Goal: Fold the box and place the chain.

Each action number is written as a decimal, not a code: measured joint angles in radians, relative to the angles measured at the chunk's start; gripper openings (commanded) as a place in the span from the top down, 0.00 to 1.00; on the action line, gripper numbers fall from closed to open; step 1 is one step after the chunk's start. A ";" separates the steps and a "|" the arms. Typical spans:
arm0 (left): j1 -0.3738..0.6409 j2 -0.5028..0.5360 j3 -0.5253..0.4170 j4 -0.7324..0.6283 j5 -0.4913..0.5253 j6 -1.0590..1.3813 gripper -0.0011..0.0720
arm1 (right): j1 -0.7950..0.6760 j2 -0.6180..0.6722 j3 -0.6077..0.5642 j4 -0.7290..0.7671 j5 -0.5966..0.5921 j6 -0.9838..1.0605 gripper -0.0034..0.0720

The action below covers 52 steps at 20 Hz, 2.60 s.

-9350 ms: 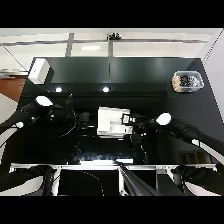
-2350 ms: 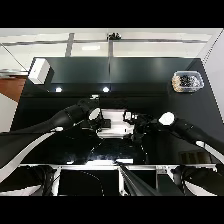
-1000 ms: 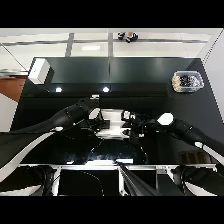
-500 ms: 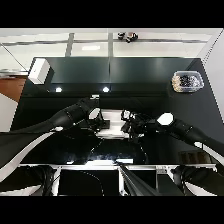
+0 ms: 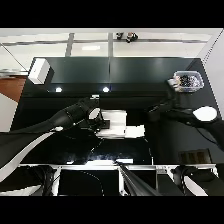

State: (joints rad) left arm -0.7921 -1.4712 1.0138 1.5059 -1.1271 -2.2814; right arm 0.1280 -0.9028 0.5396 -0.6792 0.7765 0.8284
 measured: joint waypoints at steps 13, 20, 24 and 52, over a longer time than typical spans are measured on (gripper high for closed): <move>0.000 0.000 0.000 0.000 0.021 0.000 0.94 | 0.068 -0.256 -0.081 -0.059 0.166 0.525 0.88; 0.000 0.000 0.000 0.000 0.022 0.000 0.94 | 0.134 -0.292 -0.008 0.043 0.194 0.377 0.01; 0.000 0.000 0.000 0.000 0.021 0.001 0.94 | 0.155 -0.294 0.042 0.085 0.248 0.335 0.01; 0.000 0.000 0.000 0.001 0.017 0.005 0.94 | 0.599 -0.340 0.287 -0.591 0.088 1.166 0.43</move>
State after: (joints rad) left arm -0.7921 -1.4715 1.0138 1.5066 -1.1099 -2.2765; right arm 0.7265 -1.2430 0.8265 -1.2697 0.8642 1.9942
